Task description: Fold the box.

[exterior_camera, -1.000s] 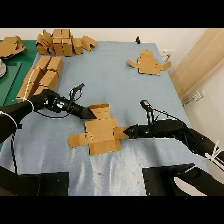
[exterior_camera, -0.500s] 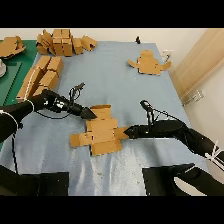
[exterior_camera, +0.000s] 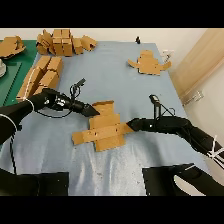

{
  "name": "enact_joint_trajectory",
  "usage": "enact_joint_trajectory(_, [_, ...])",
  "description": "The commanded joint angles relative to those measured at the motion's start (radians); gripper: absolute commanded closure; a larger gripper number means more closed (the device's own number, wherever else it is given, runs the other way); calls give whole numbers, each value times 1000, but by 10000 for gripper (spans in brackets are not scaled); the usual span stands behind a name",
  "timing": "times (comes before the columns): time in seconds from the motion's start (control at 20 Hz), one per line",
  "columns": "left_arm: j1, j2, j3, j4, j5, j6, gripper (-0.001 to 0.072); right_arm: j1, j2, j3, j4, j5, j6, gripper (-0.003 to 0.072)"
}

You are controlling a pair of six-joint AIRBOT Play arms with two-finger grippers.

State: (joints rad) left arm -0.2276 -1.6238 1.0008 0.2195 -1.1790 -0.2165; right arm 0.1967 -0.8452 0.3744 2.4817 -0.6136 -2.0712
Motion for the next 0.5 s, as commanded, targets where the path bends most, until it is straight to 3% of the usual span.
enact_joint_trajectory(0.0, [-56, 76, 2, -21, 66, 122, 700, -131, 29, 42, -2, -8, 32, 334])
enact_joint_trajectory(0.25, [-179, 111, -4, -10, 144, 245, 701, -271, 105, 82, -2, -48, 33, 336])
enact_joint_trajectory(0.35, [-217, 137, -26, -14, 208, 309, 701, -282, 129, 82, -7, -66, 33, 336])
enact_joint_trajectory(0.45, [-228, 168, -57, -44, 208, 362, 701, -282, 136, 82, -7, -103, 33, 338])
